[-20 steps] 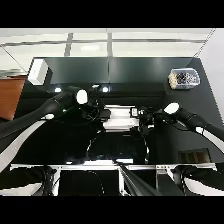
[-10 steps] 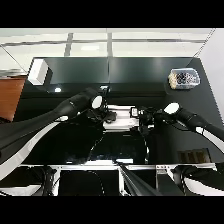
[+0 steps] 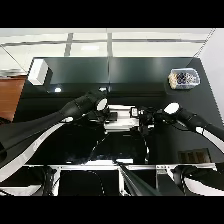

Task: Fold the box and place the chain.

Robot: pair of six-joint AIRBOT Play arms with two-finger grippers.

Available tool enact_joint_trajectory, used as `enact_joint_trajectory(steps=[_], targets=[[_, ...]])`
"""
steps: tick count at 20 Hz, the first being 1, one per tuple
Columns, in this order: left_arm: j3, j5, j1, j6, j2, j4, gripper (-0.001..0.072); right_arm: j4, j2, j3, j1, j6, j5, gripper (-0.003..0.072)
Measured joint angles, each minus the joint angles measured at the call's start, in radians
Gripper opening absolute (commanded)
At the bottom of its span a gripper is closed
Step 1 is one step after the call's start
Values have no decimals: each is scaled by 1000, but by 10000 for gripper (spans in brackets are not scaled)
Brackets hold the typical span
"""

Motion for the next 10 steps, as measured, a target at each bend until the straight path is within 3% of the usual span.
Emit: enact_joint_trajectory(steps=[3, 4, 5, 6, 8, 9, 10], targets=[[3, 0, -8, -21, -2, 6, 33, 1, 0, 0, 0, 2, 1, 237], [3, 1, -10, -21, -2, 8, 205, 1, 0, 0, 0, 2, 1, 238], [3, 0, -11, -20, -2, 8, 458, 0, 0, 0, 0, -1, 1, 238], [3, 0, -12, -21, -2, 8, 496, 0, 0, 0, 0, -1, 1, 238], [4, 0, -13, -25, -2, 6, 495, 0, 0, 0, 0, -1, 1, 237], [4, -1, -13, -25, -2, 6, 456, 0, 0, 0, 0, -1, 1, 238], [4, -2, -13, -30, -2, 6, 226, 0, 0, 0, 0, 0, 1, 238]])
